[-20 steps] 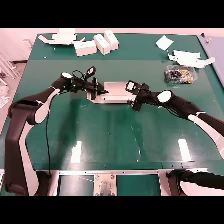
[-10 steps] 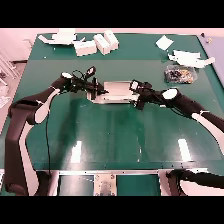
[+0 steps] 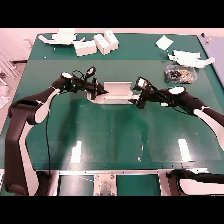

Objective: Fold the box and place the chain.

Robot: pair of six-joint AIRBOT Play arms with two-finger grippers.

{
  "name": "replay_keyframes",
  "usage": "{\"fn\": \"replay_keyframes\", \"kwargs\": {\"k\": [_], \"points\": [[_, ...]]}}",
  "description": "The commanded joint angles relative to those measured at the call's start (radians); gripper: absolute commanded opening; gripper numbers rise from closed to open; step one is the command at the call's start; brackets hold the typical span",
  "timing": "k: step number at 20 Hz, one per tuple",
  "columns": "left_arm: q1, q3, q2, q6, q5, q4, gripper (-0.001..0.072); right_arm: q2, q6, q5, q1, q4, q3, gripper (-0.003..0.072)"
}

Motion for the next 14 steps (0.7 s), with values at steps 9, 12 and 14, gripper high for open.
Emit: {"fn": "replay_keyframes", "kwargs": {"k": [9,12,14], "points": [[0.000,0.000,0.000,0.000,-0.008,0.000,0.0019,-0.095,-0.094,0.102,-0.039,0.051,0.074,0.0677],[0.000,0.000,0.000,0.000,-0.008,0.000,0.0019,-0.143,-0.109,0.159,-0.055,0.050,0.099,0.0678],[0.000,0.000,0.000,0.000,-0.008,0.000,0.0019,-0.158,-0.147,0.165,-0.062,0.051,0.102,0.0677]]}}
